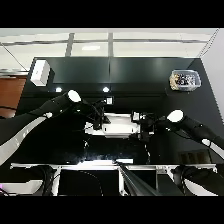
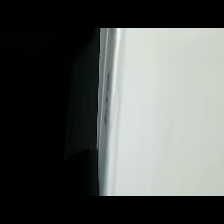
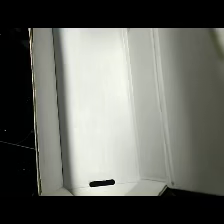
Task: Fold the box and place the chain.
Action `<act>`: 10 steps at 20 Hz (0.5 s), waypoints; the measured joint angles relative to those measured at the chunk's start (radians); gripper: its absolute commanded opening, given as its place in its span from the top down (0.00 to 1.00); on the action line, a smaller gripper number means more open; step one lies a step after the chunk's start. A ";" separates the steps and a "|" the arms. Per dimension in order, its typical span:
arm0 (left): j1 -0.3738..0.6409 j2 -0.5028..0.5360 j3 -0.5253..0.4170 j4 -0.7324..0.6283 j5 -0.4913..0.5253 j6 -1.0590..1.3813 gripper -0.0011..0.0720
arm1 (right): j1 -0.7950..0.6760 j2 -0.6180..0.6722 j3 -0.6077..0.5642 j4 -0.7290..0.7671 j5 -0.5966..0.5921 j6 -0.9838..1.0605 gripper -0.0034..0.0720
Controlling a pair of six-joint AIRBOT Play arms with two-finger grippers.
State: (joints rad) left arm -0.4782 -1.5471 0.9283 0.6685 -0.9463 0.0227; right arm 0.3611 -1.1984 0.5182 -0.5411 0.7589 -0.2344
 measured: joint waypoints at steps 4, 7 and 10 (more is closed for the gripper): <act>0.000 0.000 0.000 0.000 -0.003 0.000 0.95 | 0.001 -0.023 -0.002 -0.013 -0.011 0.000 0.07; 0.000 0.000 0.000 0.000 -0.004 0.000 0.95 | 0.001 -0.032 -0.002 -0.015 -0.013 0.000 0.07; 0.000 0.000 0.000 0.001 -0.004 0.000 0.95 | 0.001 -0.035 -0.002 -0.016 -0.015 0.000 0.07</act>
State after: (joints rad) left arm -0.4782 -1.5471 0.9283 0.6693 -0.9501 0.0223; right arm 0.3622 -1.2331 0.5167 -0.5568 0.7437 -0.2348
